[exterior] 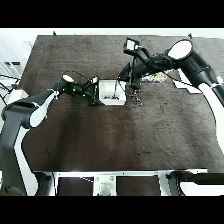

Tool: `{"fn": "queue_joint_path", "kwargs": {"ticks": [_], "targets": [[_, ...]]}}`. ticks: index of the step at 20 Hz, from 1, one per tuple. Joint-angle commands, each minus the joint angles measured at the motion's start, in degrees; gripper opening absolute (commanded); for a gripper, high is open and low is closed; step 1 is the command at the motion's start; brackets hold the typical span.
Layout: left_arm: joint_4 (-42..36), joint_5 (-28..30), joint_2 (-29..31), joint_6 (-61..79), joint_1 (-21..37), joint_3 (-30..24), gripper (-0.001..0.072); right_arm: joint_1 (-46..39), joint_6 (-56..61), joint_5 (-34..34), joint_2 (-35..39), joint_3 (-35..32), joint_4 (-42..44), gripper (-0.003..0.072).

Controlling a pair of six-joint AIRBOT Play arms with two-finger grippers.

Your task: Fold the box and place the chain.

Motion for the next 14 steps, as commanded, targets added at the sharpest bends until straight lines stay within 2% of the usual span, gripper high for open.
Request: {"fn": "queue_joint_path", "kwargs": {"ticks": [1,4,7,9,10,14], "targets": [[0.0,0.0,0.0,0.0,0.0,0.0,0.0350,2.6,0.5,-6.2,-3.8,0.0,1.1,0.0012],[0.0,0.0,0.0,0.0,0.0,0.0,0.0350,3.3,0.5,-9.2,-9.5,0.0,2.4,0.0012],[0.0,0.0,0.0,0.0,0.0,0.0,0.0350,3.2,0.5,-9.3,-13.3,0.0,3.1,0.0032],[0.0,0.0,0.0,0.0,0.0,0.0,0.0350,2.6,0.6,-7.4,-13.0,0.0,1.4,0.0437],[0.0,0.0,0.0,0.0,0.0,0.0,0.0350,2.0,0.6,-6.0,-12.4,0.0,0.4,0.0477],[0.0,0.0,0.0,0.0,0.0,0.0,0.0350,-3.4,6.1,-3.4,-10.2,0.0,-4.0,0.0474]]}}
